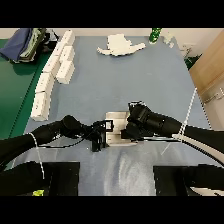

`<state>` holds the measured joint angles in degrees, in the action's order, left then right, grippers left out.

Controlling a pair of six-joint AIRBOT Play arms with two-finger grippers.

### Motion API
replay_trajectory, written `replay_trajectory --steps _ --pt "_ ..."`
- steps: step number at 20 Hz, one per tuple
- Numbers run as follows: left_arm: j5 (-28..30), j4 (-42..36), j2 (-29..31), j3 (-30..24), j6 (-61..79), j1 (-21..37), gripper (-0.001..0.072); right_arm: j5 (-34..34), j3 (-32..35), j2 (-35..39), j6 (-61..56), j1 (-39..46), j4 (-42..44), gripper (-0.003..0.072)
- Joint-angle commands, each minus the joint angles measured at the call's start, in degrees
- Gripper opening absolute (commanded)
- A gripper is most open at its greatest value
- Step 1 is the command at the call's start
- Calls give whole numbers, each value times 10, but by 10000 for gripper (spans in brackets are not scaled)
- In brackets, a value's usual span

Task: Fold the box.

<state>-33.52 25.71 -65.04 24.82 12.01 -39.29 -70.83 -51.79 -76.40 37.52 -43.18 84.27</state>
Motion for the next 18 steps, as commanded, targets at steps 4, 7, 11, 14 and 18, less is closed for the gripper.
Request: replay_trajectory --steps 4,7,11,14,18 --pt "0 0 0 0 0 0 458 -2 0 0 9 0 7 276" --pt "0 0 0 0 0 0 459 -2 -2 5 38 0 34 376" --pt "0 0 0 0 0 0 458 -48 -33 42 52 0 24 376" --pt "0 0 0 0 0 0 458 -114 -59 94 52 0 -63 376" --pt "0 0 0 0 0 0 458 -146 -61 149 81 25 -140 71"
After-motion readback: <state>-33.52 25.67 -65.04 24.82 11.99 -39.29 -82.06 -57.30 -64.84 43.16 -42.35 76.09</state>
